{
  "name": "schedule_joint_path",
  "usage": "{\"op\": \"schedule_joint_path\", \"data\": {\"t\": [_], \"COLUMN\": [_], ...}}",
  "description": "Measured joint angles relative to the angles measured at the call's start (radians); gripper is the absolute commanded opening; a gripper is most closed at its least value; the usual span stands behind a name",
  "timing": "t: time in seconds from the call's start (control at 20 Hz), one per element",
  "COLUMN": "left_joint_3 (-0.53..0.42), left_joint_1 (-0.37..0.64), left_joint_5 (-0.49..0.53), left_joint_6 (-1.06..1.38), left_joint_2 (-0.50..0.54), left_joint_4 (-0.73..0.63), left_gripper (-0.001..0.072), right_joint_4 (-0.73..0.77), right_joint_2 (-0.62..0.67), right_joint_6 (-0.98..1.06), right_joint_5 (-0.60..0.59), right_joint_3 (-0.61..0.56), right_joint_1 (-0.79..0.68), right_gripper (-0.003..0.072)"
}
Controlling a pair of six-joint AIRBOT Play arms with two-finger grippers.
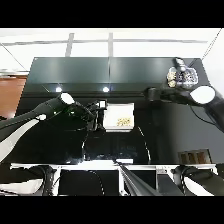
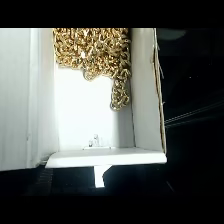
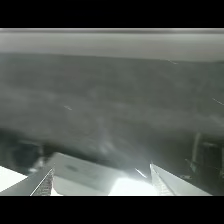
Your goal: Fold the box and place the chain.
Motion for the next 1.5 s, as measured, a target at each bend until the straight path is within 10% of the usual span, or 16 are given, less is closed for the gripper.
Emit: {"op": "schedule_joint_path", "data": {"t": [1.0, 1.1, 1.45, 1.5], "left_joint_3": [0.000, 0.001, 0.001, 0.001], "left_joint_1": [0.000, 0.000, 0.000, 0.000], "left_joint_5": [0.005, 0.005, 0.003, 0.003], "left_joint_6": [0.001, 0.000, 0.000, 0.000], "left_joint_2": [0.000, 0.000, 0.000, 0.000], "left_joint_4": [0.007, 0.007, 0.007, 0.007], "left_gripper": [0.0350, 0.0350, 0.0349, 0.0349], "right_joint_4": [0.016, 0.031, 0.046, 0.045], "right_joint_2": [-0.132, -0.132, -0.133, -0.133], "right_joint_6": [-0.721, -0.733, -0.745, -0.745], "right_joint_5": [0.384, 0.373, 0.346, 0.346], "right_joint_3": [0.077, 0.066, 0.048, 0.045], "right_joint_1": [0.198, 0.199, 0.200, 0.200], "right_gripper": [0.0707, 0.0502, 0.0470, 0.0332]}}
